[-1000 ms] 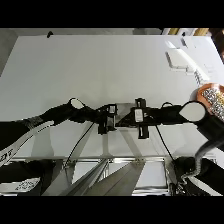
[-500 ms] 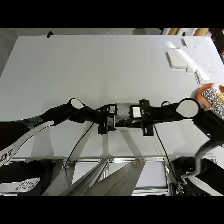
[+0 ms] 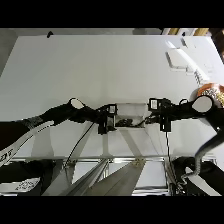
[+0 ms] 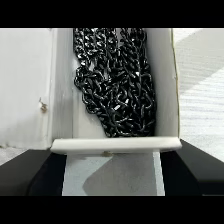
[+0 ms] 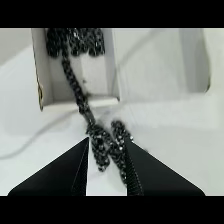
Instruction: Fold the box and place the chain.
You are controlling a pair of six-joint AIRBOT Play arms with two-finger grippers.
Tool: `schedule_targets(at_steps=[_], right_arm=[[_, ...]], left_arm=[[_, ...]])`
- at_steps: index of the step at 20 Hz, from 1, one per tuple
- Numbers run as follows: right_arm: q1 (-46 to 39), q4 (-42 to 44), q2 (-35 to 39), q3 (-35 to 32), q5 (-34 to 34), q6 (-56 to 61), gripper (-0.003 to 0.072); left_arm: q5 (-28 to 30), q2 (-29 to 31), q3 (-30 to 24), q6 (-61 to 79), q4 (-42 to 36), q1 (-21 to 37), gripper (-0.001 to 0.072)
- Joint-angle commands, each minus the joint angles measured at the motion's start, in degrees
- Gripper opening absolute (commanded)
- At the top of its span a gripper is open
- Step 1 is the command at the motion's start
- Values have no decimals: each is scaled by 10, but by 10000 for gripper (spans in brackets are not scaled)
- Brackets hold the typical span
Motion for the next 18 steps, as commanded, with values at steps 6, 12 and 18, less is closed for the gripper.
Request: schedule_targets(at_steps=[6, 12, 18], right_arm=[[30, 56, -96, -29, -50, -105, 219], [31, 51, -97, -29, -49, -87, 16], [31, -44, 61, -29, -37, 54, 20]], left_arm=[[0, 0, 0, 0, 0, 0, 290], [0, 0, 0, 0, 0, 0, 290], [0, 0, 0, 0, 0, 0, 290]])
